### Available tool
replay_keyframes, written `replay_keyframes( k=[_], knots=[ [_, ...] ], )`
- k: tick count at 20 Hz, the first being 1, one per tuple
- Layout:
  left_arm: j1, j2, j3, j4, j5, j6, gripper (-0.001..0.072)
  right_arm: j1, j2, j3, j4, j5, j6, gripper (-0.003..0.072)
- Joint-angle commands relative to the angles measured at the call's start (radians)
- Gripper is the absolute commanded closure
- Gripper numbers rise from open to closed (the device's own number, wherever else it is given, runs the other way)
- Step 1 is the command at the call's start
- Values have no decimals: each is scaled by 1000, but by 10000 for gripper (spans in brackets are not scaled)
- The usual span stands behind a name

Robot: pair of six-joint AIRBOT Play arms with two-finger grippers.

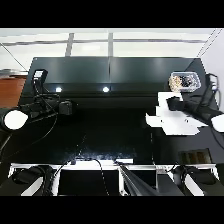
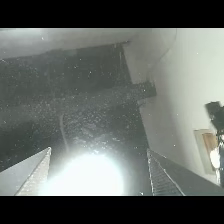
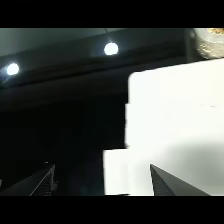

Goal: Fold the box and place the chain.

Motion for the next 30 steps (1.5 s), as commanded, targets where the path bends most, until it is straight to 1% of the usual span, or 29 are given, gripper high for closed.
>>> replay_keyframes(
  k=[1,2,4,5,7,9,11,12,14,16,17,21,23,25,27,29,30],
  knots=[
    [0,0,0,-6,9,1,-8,-198,-20,116,-139,225,116,-7],
    [0,0,0,-6,8,2,-7,-305,-37,149,-138,259,69,-8],
    [0,0,0,-6,7,2,-7,-520,-86,190,-84,344,-100,-15],
    [0,0,0,-6,7,2,-7,-615,-111,191,-76,363,-126,-14],
    [0,0,0,-6,7,2,-7,-778,-171,191,-76,346,-99,-14],
    [0,0,0,-6,8,2,-7,-913,-234,191,-23,325,-77,-13],
    [0,0,0,-6,8,2,-7,-1020,-302,199,41,341,-124,-13],
    [0,0,0,-6,8,2,-7,-1064,-338,210,72,359,-166,-13],
    [0,0,0,-6,6,2,-7,-1128,-412,244,183,418,-320,-13],
    [0,0,0,-6,6,2,-7,-1166,-520,300,326,548,-498,-12],
    [0,0,0,-6,6,2,-7,-1170,-585,334,371,612,-543,-12],
    [0,0,0,-5,6,2,-7,-1159,-829,483,406,784,-584,-12],
    [0,0,0,-6,7,2,-7,-1159,-935,556,472,900,-603,-12],
    [0,0,0,-6,7,2,-7,-1141,-994,610,443,943,-602,-13],
    [0,0,0,-6,8,2,-7,-1105,-1011,637,393,948,-603,-12],
    [0,0,0,-6,8,2,-7,-1058,-1025,659,306,948,-603,-12],
    [0,0,0,-6,7,2,-6,-1037,-1037,667,301,949,-603,-12]
  ],
)
